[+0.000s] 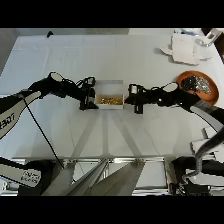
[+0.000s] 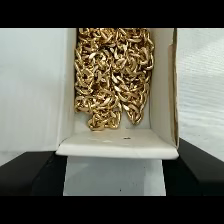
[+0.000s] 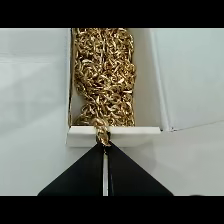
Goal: Fold the box and place the chain.
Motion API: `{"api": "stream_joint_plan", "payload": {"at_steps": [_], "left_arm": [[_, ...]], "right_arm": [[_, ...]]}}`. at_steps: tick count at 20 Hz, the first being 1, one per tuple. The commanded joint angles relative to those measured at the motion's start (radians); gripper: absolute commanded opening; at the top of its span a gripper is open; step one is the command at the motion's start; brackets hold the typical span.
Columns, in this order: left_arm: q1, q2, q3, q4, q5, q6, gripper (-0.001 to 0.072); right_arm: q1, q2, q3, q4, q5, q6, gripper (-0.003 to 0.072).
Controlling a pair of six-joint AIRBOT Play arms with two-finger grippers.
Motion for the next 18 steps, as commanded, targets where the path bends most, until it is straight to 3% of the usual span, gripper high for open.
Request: {"api": "stream_joint_plan", "payload": {"at_steps": [1, 8, 14, 15, 17, 18], "left_arm": [[0.0, 0.0, 0.0, -0.002, 0.0, 0.0, 0.0395], [0.0, 0.0, 0.0, -0.002, 0.0, 0.0, 0.0395], [0.0, 0.0, 0.0, -0.002, 0.0, 0.0, 0.0395], [0.0, 0.0, 0.0, -0.002, 0.0, 0.0, 0.0395], [0.0, 0.0, 0.0, -0.002, -0.001, 0.0, 0.0395], [0.0, 0.0, 0.0, -0.002, -0.001, 0.0, 0.0395]], "right_arm": [[0.0, 0.051, 0.0, -0.175, -0.003, 0.125, 0.0014], [0.073, 0.124, 0.02, -0.2, -0.018, 0.241, 0.0015], [0.175, 0.122, 0.072, -0.2, -0.232, 0.412, 0.0015], [0.185, 0.121, 0.072, -0.2, -0.239, 0.437, 0.005], [0.198, 0.121, 0.073, -0.201, -0.23, 0.491, 0.0399], [0.201, 0.121, 0.074, -0.211, -0.227, 0.536, 0.0462]]}}
